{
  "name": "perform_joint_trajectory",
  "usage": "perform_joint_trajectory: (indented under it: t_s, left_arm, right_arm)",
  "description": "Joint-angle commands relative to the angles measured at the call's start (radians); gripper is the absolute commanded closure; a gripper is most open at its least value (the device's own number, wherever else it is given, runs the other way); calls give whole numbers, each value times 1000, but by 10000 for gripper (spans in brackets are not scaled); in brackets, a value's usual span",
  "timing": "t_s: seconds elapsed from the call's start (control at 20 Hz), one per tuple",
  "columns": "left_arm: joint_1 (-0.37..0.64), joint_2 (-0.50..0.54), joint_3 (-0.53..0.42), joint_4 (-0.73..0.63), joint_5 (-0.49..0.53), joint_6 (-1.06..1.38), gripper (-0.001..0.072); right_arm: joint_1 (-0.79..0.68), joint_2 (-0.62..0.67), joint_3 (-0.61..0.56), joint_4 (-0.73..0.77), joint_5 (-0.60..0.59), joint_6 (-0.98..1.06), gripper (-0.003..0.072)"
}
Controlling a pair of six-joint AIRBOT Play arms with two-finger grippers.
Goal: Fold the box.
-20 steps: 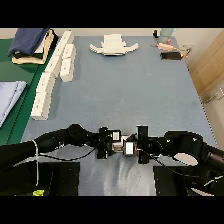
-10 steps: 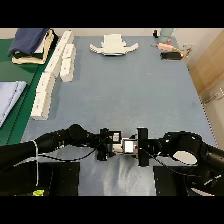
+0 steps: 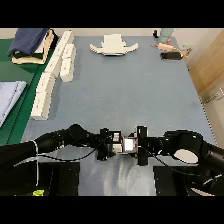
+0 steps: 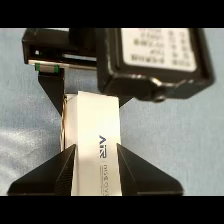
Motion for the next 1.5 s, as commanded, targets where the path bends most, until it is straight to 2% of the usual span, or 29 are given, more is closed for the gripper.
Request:
perform_joint_trajectory:
  t_s: [0.0, 0.2, 0.25, 0.35, 0.5, 0.6, 1.0, 1.45]
  left_arm:
    - [1, 0, 1, 0, 0, -1, 189]
    - [1, 0, 1, 0, 0, -1, 189]
    - [1, 0, 1, 0, 0, -1, 189]
    - [1, 0, 1, 0, 0, -1, 189]
    - [1, 0, 1, 0, 0, -1, 189]
    - [1, 0, 1, 0, 0, -1, 189]
    - [1, 0, 1, 0, 0, -1, 188]
    - [1, 0, 1, 0, 0, -1, 188]
  right_arm:
    - [1, 0, 10, 33, 1, 1, 287]
    - [1, 33, 8, 133, 4, 134, 291]
    - [1, 51, 2, 146, 2, 191, 373]
    - [1, 91, -32, 154, -48, 278, 673]
    - [1, 169, -148, 227, -265, 389, 682]
    - [1, 194, -211, 313, -340, 390, 682]
    - [6, 191, -357, 341, -472, 390, 682]
    - [126, 178, -458, 489, -561, 390, 681]
